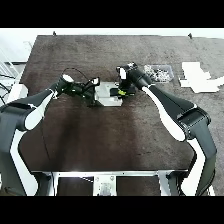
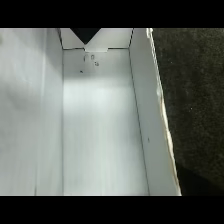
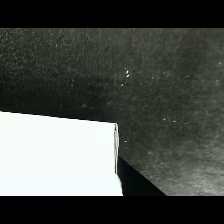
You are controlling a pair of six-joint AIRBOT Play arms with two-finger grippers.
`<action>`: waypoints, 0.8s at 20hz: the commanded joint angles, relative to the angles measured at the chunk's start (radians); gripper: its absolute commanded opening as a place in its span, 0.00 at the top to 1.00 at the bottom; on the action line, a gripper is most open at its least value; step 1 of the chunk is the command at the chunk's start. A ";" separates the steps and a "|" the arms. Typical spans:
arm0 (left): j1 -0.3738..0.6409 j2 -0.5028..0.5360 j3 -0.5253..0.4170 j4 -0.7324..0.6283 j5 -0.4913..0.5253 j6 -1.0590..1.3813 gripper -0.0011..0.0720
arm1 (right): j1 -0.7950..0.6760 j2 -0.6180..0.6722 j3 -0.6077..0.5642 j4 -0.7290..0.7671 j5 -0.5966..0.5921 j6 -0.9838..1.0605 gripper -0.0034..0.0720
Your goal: Fold the box and place the chain.
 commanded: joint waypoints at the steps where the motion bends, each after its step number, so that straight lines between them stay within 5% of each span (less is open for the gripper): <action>1: 0.001 0.000 0.000 0.004 -0.006 0.003 0.09 | -0.002 0.001 0.018 -0.066 0.006 -0.027 0.94; 3: 0.001 0.000 0.000 0.003 -0.007 0.003 0.09 | -0.003 0.001 0.023 -0.063 0.008 -0.047 0.94; 4: -0.001 0.000 0.000 0.003 -0.007 0.003 0.09 | -0.003 0.001 0.023 -0.061 0.009 -0.053 0.84; 5: -0.001 0.000 0.000 0.003 -0.008 0.003 0.09 | -0.003 0.001 0.023 -0.060 0.008 -0.053 0.56; 6: -0.001 0.000 0.000 0.003 -0.008 0.003 0.09 | -0.003 0.001 0.023 -0.052 0.010 -0.052 0.47; 16: -0.001 0.000 0.000 0.003 -0.003 0.003 0.09 | -0.004 0.054 0.023 -0.043 0.071 -0.068 0.38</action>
